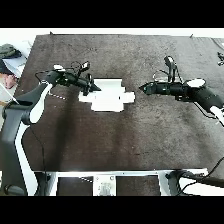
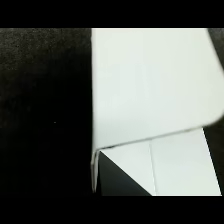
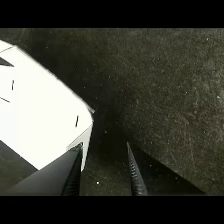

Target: Fold the box and place the chain.

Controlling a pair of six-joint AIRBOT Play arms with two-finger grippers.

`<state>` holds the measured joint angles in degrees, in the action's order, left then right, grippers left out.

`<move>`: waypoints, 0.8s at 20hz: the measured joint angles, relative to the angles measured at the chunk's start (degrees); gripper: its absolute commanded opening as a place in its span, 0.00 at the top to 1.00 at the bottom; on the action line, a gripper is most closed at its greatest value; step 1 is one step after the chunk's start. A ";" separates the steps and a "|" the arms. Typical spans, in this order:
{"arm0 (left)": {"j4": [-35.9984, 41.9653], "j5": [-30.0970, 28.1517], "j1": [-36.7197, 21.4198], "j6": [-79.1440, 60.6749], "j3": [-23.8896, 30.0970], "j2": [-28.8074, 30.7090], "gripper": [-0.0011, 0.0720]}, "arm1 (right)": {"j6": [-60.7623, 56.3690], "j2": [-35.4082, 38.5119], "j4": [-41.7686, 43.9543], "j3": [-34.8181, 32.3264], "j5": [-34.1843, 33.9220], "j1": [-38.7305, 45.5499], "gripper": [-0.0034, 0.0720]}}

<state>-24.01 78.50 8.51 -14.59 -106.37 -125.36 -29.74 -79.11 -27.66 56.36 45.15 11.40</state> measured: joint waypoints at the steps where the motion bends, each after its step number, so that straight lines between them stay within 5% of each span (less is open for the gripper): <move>1: 0.02 -0.83 0.04 -0.28 0.57 0.00 0.98 | 0.02 0.00 -0.24 -0.13 0.02 -0.04 0.50; 16: -1.18 -6.71 0.57 -3.34 3.80 0.02 0.97 | 8.26 0.00 -2.54 -1.01 -0.09 -0.39 0.50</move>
<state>-25.19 71.79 9.08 -17.93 -102.56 -125.34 -21.47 -79.11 -30.20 55.35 45.06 11.00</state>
